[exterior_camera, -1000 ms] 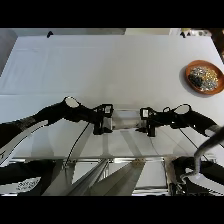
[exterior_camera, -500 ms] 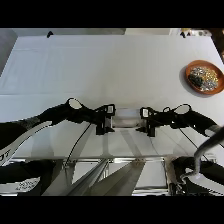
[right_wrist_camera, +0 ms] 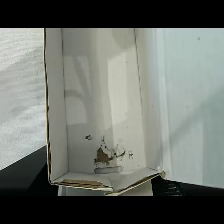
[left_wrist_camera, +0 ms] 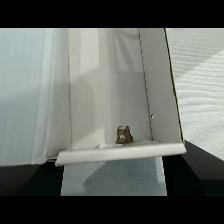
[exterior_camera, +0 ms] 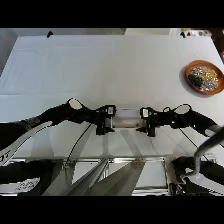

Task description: Fold the box and place the chain.

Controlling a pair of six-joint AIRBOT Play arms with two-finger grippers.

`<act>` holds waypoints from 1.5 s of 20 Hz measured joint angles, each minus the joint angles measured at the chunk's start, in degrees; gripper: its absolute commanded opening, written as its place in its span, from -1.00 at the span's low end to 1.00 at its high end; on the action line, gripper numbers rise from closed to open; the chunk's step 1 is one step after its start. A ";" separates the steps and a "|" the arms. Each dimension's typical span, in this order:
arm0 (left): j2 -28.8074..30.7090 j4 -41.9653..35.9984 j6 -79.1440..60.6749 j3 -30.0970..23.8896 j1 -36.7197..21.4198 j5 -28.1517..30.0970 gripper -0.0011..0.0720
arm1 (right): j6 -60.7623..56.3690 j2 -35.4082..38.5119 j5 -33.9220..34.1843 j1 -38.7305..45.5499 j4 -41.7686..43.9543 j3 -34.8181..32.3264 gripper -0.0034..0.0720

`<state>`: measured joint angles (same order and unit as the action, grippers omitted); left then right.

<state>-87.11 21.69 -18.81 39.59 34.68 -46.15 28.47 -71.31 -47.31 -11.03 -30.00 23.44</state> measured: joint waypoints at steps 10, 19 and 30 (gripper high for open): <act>0.00 0.15 0.00 0.00 0.02 0.02 -0.50 | 0.00 -0.02 0.00 -0.02 0.00 0.00 -0.07; 0.00 0.17 -0.02 0.00 0.02 0.02 -0.50 | -0.48 0.07 -0.76 -0.02 -0.20 -0.04 0.94; -0.02 0.15 -0.02 0.00 0.04 -0.02 -0.50 | -24.57 15.52 -2.62 -0.02 -20.28 -0.02 0.72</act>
